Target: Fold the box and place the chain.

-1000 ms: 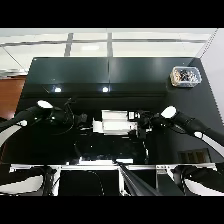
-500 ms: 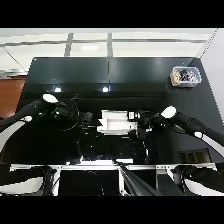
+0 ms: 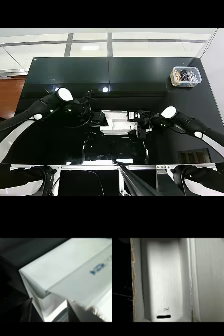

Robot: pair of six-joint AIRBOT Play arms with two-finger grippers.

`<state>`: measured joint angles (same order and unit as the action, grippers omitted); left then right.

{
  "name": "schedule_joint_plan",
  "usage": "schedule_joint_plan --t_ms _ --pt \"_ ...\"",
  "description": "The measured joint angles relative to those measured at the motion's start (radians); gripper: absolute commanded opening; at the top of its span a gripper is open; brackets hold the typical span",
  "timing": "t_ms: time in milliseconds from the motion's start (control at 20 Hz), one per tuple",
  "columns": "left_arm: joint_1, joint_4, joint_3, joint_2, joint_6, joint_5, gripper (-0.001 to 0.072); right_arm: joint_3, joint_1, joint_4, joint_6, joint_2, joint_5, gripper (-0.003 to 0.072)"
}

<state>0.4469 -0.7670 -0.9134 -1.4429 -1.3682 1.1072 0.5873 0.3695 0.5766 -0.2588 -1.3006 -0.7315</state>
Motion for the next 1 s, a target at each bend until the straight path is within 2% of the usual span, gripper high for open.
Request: schedule_joint_plan --t_ms 400,650,850,900,1000 --pt "0.126 -0.222 -0.062 0.0 -0.288 -0.034 0.0391 0.0 0.0 0.0 0.0 0.0 0.0 0.0057" --pt "0.198 -0.412 -0.081 -0.007 -0.528 -0.068 0.0391 0.0 0.0 0.0 0.0 0.0 0.0 0.0057" --pt "0.271 -0.556 -0.148 -0.043 -0.679 -0.042 0.0389 0.0 0.0 0.0 0.0 0.0 0.0 0.0057" --pt "0.287 -0.586 -0.167 -0.053 -0.712 -0.031 0.0328 0.0 0.0 0.0 0.0 0.0 0.0 0.0057" --pt "0.312 -0.633 -0.195 -0.069 -0.784 0.0 0.0329 0.0 0.0 0.0 0.0 0.0 0.0 0.0058"
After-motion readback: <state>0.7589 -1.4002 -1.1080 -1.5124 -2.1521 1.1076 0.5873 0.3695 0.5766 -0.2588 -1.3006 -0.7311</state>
